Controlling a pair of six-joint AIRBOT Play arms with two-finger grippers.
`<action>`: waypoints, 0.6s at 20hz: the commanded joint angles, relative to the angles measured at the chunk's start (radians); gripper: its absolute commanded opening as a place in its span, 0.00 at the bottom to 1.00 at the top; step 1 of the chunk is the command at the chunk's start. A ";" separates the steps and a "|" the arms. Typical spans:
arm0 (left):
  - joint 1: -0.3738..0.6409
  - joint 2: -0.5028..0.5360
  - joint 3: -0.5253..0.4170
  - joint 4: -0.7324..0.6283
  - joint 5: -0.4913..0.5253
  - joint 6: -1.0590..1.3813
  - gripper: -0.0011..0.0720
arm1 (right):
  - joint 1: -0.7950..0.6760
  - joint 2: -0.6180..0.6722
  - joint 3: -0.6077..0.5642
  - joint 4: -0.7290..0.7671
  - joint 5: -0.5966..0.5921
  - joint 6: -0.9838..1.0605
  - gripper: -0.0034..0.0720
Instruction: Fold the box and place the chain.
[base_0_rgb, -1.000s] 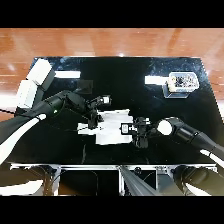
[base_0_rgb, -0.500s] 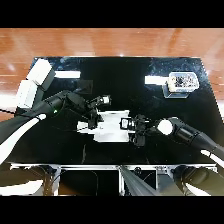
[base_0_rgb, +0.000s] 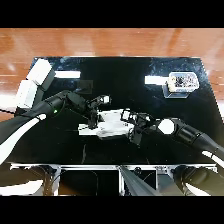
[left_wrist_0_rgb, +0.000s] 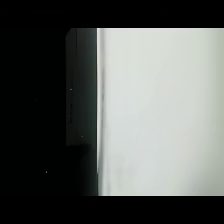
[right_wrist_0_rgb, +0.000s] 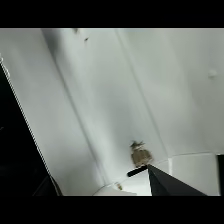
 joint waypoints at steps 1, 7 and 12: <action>0.000 0.000 0.001 0.003 0.001 0.002 0.03 | 0.000 0.000 0.001 0.016 -0.056 0.010 1.00; 0.000 0.000 0.001 0.003 0.001 0.002 0.03 | 0.000 0.001 0.001 0.010 -0.096 -0.058 1.00; 0.000 0.000 0.001 0.003 0.001 0.002 0.03 | 0.000 0.023 0.001 -0.013 -0.162 -0.069 1.00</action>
